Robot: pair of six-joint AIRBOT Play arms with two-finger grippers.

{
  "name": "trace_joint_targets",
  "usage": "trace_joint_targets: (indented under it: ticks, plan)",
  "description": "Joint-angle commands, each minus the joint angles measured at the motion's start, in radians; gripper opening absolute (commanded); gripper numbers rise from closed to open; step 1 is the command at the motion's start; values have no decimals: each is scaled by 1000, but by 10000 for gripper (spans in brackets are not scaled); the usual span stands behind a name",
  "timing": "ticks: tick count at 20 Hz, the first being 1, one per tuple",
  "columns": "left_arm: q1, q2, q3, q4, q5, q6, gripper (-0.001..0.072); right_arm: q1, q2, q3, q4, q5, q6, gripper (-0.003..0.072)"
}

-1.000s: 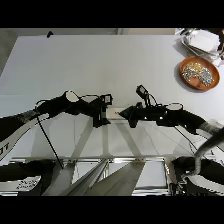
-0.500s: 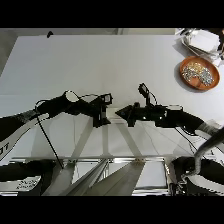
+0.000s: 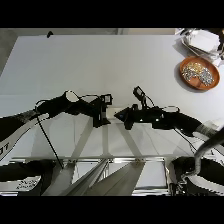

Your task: Fold the box and place the chain.

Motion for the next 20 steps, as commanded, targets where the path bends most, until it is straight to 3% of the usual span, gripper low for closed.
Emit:
trace_joint_targets:
  ticks: [1,5,7,14,20]
  plan:
    - [-1,0,0,-3,0,-3,432,11,0,0,-85,-50,52,11]
    - [-1,0,0,-3,0,-3,432,11,-1,0,-296,-95,210,11]
    - [-1,0,0,-3,0,-3,432,11,-1,0,-332,-107,245,11]
    - [-1,0,0,-3,0,-3,432,11,10,7,-283,-115,249,11]
    - [-1,0,0,-3,0,-3,432,11,166,79,-272,-86,240,12]
